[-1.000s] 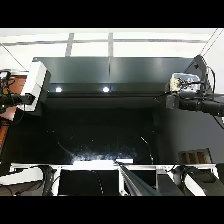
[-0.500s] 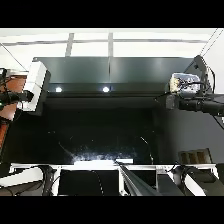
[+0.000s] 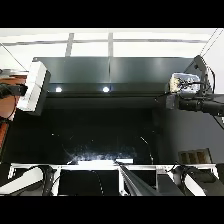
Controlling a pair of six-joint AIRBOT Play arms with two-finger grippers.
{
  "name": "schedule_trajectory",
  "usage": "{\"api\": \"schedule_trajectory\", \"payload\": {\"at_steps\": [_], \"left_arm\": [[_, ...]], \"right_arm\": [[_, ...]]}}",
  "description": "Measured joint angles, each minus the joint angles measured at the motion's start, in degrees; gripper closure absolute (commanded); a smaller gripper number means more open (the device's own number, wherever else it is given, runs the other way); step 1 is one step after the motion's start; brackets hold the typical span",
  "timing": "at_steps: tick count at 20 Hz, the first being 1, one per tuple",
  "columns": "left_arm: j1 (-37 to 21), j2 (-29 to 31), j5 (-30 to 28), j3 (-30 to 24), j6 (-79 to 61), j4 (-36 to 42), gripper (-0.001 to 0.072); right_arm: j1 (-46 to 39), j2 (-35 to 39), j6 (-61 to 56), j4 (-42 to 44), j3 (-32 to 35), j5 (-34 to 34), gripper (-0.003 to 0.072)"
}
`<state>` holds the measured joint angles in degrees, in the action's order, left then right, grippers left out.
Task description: Fold the box and place the chain.
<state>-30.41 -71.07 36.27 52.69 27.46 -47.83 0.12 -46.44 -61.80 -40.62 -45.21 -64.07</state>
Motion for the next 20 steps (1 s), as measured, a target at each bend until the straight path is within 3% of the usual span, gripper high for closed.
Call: {"api": "schedule_trajectory", "payload": {"at_steps": [1, 2, 7, 10, 15, 20], "left_arm": [[0.52, 1.25, 0.52, 0.35, 0.15, 1.07, 0.0424], [1.27, 2.64, 1.18, 0.74, 0.13, 2.78, 0.0679], [10.43, 10.54, 7.91, 2.16, 2.62, 8.04, 0.0686], [21.24, 16.28, 9.64, 1.29, 14.64, 1.38, 0.0686], [39.67, 26.69, 7.41, -9.94, 36.2, -12.15, 0.0684], [45.48, 31.12, 3.72, -18.51, 45.72, -16.52, 0.0683]], "right_arm": [[0.0, 0.0, 0.04, -0.02, 0.0, 0.46, 0.0668], [0.0, 0.0, 0.24, -0.11, 0.0, 0.96, 0.0668], [0.0, 0.04, 0.0, -9.49, 0.02, 3.37, 0.067], [0.0, 0.66, -6.75, -20.83, 0.72, 4.94, 0.0671], [1.25, 7.58, -17.68, -31.41, 10.47, 18.12, 0.0669], [1.81, 10.58, -21.38, -34.8, 16.41, 23.17, 0.067]]}}
